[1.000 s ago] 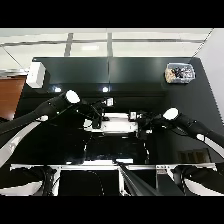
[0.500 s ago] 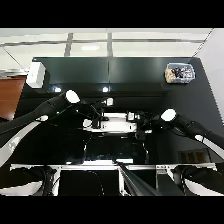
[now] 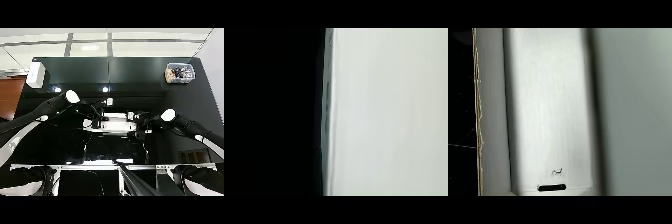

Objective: Fold the box and place the chain.

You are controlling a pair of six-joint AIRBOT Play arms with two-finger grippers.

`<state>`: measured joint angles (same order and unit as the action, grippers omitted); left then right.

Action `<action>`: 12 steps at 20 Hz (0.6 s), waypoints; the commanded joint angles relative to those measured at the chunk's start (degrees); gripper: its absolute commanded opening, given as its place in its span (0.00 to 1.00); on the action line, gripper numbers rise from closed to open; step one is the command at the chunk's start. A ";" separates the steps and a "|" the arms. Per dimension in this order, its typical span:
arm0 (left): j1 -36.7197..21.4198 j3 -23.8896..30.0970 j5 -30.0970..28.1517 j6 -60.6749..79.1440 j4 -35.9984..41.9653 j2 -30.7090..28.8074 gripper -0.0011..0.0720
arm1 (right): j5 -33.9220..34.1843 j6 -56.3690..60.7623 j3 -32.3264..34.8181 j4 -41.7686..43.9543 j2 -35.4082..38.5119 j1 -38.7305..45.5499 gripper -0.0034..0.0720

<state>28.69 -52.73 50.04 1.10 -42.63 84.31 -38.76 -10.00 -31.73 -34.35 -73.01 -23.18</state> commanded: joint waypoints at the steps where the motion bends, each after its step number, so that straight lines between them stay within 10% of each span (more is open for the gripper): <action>1: -0.02 -0.04 0.39 -1.20 0.00 0.02 0.05 | 0.04 -0.04 0.02 -0.15 -0.04 -0.04 0.84; 4: -0.55 -0.09 1.01 -3.23 -0.26 -0.11 0.12 | 0.11 -0.09 0.02 -0.26 -0.04 -0.11 0.77; 5: -0.68 -0.09 1.22 -3.23 -0.26 -0.17 0.35 | 0.02 -0.09 0.02 -0.46 -0.04 -0.15 0.61; 8: -1.11 -0.09 1.70 -5.05 -0.55 -1.14 0.75 | 0.04 -0.07 0.02 -0.44 -0.04 -0.15 0.61; 12: -2.21 -0.09 2.69 -18.12 -14.51 -8.52 0.82 | 0.02 -0.09 0.02 -0.44 -0.04 -0.15 0.60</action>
<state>27.20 -52.77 51.70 -7.79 -47.70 79.92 -38.74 -10.00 -31.73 -34.72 -73.01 -23.29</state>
